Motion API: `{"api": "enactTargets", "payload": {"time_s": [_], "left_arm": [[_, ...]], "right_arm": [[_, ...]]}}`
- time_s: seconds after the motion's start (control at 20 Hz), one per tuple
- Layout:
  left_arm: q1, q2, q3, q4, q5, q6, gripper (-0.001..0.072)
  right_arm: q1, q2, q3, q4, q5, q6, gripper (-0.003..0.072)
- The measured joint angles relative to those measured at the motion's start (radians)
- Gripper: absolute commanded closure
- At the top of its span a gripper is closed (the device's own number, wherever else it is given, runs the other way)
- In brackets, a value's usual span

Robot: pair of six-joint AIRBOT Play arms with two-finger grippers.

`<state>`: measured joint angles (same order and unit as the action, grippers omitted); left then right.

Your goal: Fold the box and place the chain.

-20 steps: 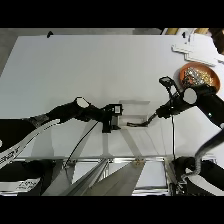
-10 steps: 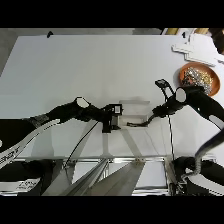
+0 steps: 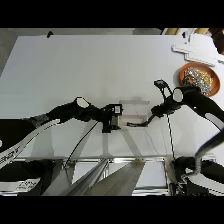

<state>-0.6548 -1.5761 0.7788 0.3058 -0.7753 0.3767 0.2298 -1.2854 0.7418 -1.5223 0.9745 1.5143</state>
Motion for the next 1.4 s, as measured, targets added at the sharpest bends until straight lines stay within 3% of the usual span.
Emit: {"api": "enactTargets", "payload": {"time_s": [0.1, 0.25, 0.4, 0.45, 0.75, 1.2, 1.4], "left_arm": [[0.000, 0.000, 0.000, 0.000, 0.000, 0.000, 0.0399], [0.000, 0.000, 0.000, 0.000, 0.000, 0.000, 0.0399], [0.000, 0.000, 0.000, 0.000, 0.000, 0.000, 0.0399], [0.000, 0.000, 0.000, 0.000, 0.000, 0.000, 0.0399], [0.000, 0.000, 0.000, 0.000, -0.002, 0.000, 0.0399], [0.000, 0.000, 0.000, 0.000, -0.003, 0.000, 0.0399], [0.000, 0.000, 0.000, 0.000, -0.003, 0.000, 0.0399]], "right_arm": [[0.000, -0.006, 0.000, -0.001, -0.055, 0.011, 0.0465], [0.000, -0.003, -0.002, 0.000, -0.037, 0.021, 0.0496], [0.000, -0.004, -0.006, -0.003, -0.037, 0.027, 0.0654], [0.000, -0.004, -0.008, -0.003, -0.036, 0.027, 0.0672], [0.000, 0.063, -0.011, -0.001, 0.008, -0.003, 0.0672], [0.119, 0.427, -0.011, 0.028, 0.126, -0.014, 0.0672], [0.214, 0.531, -0.011, 0.108, 0.135, 0.009, 0.0672]]}}
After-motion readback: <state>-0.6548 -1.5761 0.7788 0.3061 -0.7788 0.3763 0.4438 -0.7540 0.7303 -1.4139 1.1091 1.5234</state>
